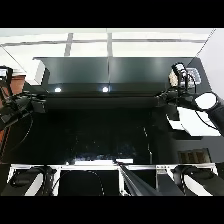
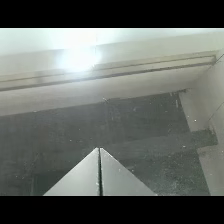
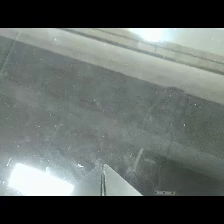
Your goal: Fold the box and place the chain.
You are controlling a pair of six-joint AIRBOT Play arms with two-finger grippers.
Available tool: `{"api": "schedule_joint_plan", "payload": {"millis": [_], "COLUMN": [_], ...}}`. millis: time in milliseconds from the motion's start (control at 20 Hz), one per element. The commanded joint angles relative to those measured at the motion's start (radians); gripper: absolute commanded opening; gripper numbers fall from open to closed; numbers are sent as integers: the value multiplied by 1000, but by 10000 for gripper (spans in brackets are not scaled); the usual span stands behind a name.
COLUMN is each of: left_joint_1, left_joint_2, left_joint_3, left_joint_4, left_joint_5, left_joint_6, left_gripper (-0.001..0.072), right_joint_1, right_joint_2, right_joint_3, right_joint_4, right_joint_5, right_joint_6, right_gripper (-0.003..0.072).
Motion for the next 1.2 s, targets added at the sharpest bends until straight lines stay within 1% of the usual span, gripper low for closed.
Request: {"api": "schedule_joint_plan", "payload": {"millis": [0, 300, 400, 500, 550, 600, 650, 700, 750, 800, 850, 900, 950, 1050, 1150], "left_joint_1": [-1, -1, -1, -1, -1, -1, -1, -1, -1, -1, -1, -1, -1, -1, -1], "left_joint_2": [1, 1, 1, 1, 1, 1, 1, 1, 1, 1, 1, 1, 1, 1, 1], "left_joint_3": [-1, -1, -1, -1, -1, -1, -1, -1, -1, -1, -1, -1, -1, -1, -1], "left_joint_4": [0, 0, 0, 0, 0, 0, 0, 0, 0, 0, 1, 1, 0, -3, -6], "left_joint_5": [0, 0, 0, 0, 0, 0, 0, 0, 0, 0, 1, 0, 1, 2, 23], "left_joint_6": [0, 0, 0, 0, 0, 0, 0, 0, 0, 0, 0, 0, 0, 0, -2], "left_gripper": [27, 27, 28, 27, 28, 28, 27, 28, 27, 28, 28, 28, 27, 28, 28], "right_joint_1": [1, 1, 2, 2, 2, 1, 1, -3, -26, -75, -165, -269, -391, -623, -826], "right_joint_2": [-1, -1, -1, -1, -1, -1, -1, -1, -2, -9, -25, -49, -82, -157, -232], "right_joint_3": [0, 0, 0, 0, 0, 0, 0, 0, 5, 15, 40, 80, 135, 253, 357], "right_joint_4": [0, 2, 24, 93, 137, 171, 181, 173, 134, 61, -47, -157, -262, -402, -438], "right_joint_5": [0, -2, -2, -8, -47, -105, -153, -187, -203, -206, -182, -119, -27, 154, 270], "right_joint_6": [0, 0, 1, 0, 0, 18, 51, 63, 105, 203, 348, 449, 494, 495, 468], "right_gripper": [17, 17, 17, 17, 19, 113, 621, 705, 704, 704, 702, 703, 703, 703, 703]}}
